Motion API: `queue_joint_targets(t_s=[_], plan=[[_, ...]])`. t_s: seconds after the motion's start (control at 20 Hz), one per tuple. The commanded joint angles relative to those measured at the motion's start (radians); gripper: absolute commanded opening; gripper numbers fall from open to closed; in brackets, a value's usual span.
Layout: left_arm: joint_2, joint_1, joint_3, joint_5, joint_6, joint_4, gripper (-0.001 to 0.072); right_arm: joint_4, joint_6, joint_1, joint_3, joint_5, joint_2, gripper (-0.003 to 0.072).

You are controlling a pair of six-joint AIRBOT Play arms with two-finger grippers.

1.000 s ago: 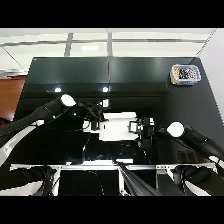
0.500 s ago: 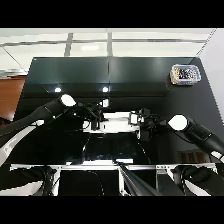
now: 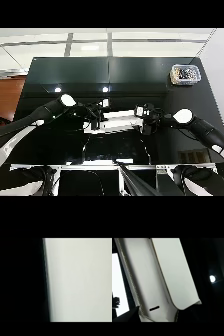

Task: Fold the box and place the chain.

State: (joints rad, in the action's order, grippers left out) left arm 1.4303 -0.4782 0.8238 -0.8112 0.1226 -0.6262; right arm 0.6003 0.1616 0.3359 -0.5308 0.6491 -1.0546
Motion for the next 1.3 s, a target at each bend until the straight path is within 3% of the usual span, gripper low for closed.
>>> queue_joint_targets(t_s=[0.0, 0.55, 1.25], plan=[[0.0, 0.0, 0.0, -0.002, 0.001, 0.0, 0.0031, -0.119, 0.128, -0.016, 0.0, 0.056, -0.046, 0.0707], [0.022, 0.0, 0.0, -0.016, 0.001, -0.003, 0.0031, -0.151, 0.24, -0.011, 0.0, 0.152, -0.135, 0.0707], [0.022, 0.0, 0.0, -0.058, 0.001, -0.003, 0.0031, -0.064, 0.212, 0.019, 0.0, 0.117, -0.182, 0.0706]])
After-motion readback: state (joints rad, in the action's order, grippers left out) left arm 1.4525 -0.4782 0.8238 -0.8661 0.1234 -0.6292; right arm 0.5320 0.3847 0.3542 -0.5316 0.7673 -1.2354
